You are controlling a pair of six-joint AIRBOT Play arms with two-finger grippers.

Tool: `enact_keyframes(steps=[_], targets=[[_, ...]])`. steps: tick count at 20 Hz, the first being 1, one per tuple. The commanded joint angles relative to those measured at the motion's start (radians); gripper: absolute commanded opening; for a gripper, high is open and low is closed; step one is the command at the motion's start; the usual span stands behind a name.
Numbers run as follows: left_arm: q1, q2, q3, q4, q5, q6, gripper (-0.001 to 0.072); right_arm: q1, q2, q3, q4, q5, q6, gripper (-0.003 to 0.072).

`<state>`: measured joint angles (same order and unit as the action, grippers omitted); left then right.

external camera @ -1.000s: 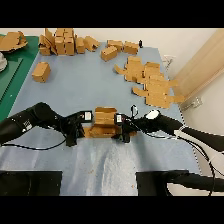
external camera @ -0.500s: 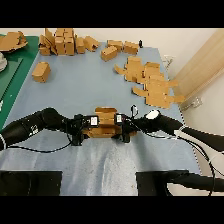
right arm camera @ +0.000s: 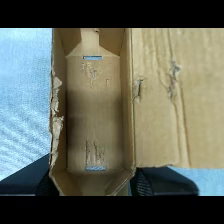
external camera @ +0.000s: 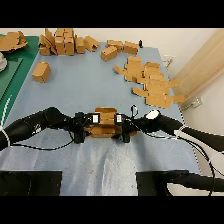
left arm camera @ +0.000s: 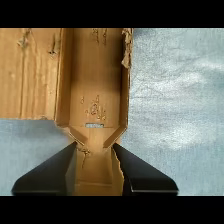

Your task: Fold the box.

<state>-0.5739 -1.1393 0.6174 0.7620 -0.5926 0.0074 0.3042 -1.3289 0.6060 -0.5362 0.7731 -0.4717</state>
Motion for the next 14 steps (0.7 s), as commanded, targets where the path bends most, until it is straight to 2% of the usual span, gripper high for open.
enact_keyframes(steps=[1, 2, 3, 12, 14], targets=[[-0.001, -0.004, 0.005, -0.003, 0.009, 0.001, 0.0241, -0.001, 0.0, 0.0, 0.0, 0.0, 0.0, 0.0441], [-0.003, -0.004, 0.005, -0.003, 0.009, 0.002, 0.0123, -0.001, 0.0, 0.0, 0.0, 0.0, 0.0, 0.0441], [-0.01, -0.004, 0.005, -0.003, 0.009, 0.004, 0.0104, -0.001, 0.0, 0.0, 0.0, 0.0, 0.0, 0.0441], [-0.053, -0.004, 0.005, -0.004, 0.087, 0.004, 0.0101, -0.001, 0.0, 0.0, 0.0, 0.0, 0.0, 0.0441], [-0.066, -0.004, 0.006, -0.003, 0.105, 0.009, 0.001, -0.001, 0.0, 0.0, 0.0, 0.0, 0.0, 0.0441]])
